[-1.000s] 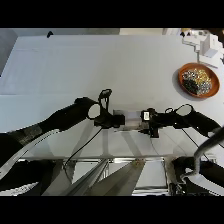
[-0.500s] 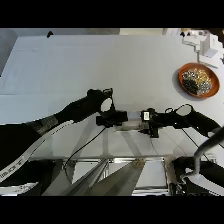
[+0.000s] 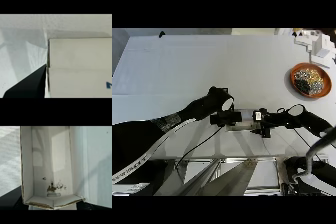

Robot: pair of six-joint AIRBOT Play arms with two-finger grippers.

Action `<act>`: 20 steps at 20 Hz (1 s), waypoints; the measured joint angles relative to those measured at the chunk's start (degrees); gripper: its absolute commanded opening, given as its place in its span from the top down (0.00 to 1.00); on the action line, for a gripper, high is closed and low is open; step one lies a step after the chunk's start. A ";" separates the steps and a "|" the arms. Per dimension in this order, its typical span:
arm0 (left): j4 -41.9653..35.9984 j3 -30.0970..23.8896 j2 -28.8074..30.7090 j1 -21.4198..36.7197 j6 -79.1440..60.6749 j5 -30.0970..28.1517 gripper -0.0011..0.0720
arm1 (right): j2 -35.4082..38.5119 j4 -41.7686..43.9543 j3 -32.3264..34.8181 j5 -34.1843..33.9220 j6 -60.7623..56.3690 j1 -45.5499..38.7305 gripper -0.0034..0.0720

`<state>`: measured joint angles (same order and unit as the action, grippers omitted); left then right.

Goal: Fold the box and place the chain.

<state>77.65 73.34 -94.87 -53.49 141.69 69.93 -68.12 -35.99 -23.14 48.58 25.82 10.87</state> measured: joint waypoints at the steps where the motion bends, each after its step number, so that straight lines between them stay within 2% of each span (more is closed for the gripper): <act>1: 0.09 0.11 -0.37 -0.24 0.04 0.04 0.61 | 0.00 0.00 0.00 0.00 -0.02 0.00 0.50; 7: 0.35 0.35 -2.69 -1.27 0.42 0.09 0.62 | 0.00 0.00 0.00 0.02 -0.02 0.00 0.50; 8: 0.37 0.35 -2.91 -1.36 0.42 0.09 0.70 | 0.00 0.00 0.00 0.02 -0.02 0.00 0.50; 10: 0.66 0.35 -3.17 -1.49 0.68 0.59 0.98 | 0.00 0.00 0.00 0.02 -0.02 0.00 0.50; 15: 0.50 0.39 -3.39 -1.55 1.09 0.81 0.97 | 0.00 -0.02 0.00 0.07 -0.02 0.00 0.50; 16: 0.48 0.39 -3.41 -1.55 1.14 0.79 0.96 | 0.00 -0.02 0.00 0.07 -0.02 0.00 0.50; 18: 0.44 0.39 -3.45 -1.57 1.27 0.70 0.87 | 0.00 -0.02 0.00 0.07 -0.02 0.00 0.50; 20: 0.44 0.39 -3.45 -1.57 1.29 0.66 0.86 | 0.00 -0.02 0.00 0.07 -0.02 0.00 0.50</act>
